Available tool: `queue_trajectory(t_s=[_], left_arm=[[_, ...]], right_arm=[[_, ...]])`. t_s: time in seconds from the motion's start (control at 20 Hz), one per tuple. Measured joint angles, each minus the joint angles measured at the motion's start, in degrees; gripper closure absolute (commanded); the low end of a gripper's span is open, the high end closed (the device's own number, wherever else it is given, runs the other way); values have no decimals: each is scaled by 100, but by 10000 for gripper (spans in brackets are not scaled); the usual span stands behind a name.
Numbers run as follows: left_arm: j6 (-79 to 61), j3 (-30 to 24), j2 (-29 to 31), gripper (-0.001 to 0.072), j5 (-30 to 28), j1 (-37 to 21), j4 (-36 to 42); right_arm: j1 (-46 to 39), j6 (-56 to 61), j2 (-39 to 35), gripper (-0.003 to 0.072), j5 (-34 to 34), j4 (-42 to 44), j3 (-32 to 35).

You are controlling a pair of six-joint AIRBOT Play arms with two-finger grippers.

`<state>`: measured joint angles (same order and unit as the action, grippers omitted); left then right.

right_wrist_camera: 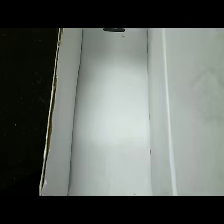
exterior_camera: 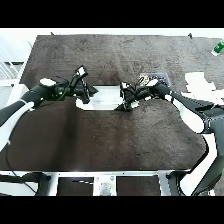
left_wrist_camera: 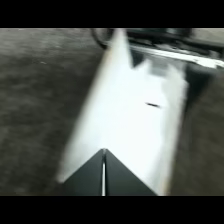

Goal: Fold the box and place the chain.

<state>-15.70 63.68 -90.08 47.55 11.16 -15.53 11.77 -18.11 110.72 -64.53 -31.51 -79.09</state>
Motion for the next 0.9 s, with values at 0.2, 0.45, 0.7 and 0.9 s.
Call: queue_trajectory(t_s=[0.2,0.45,0.7,0.9], left_arm=[[378,634,-468,691,-66,20,-201],[535,887,-813,691,-245,20,-334],[511,940,-1073,691,-365,20,-365],[487,946,-1150,691,-369,20,-461]], right_arm=[[0,2,0,134,-2,2,0],[0,4,0,134,4,4,0],[0,4,0,134,0,7,0],[0,4,0,134,0,4,0]])
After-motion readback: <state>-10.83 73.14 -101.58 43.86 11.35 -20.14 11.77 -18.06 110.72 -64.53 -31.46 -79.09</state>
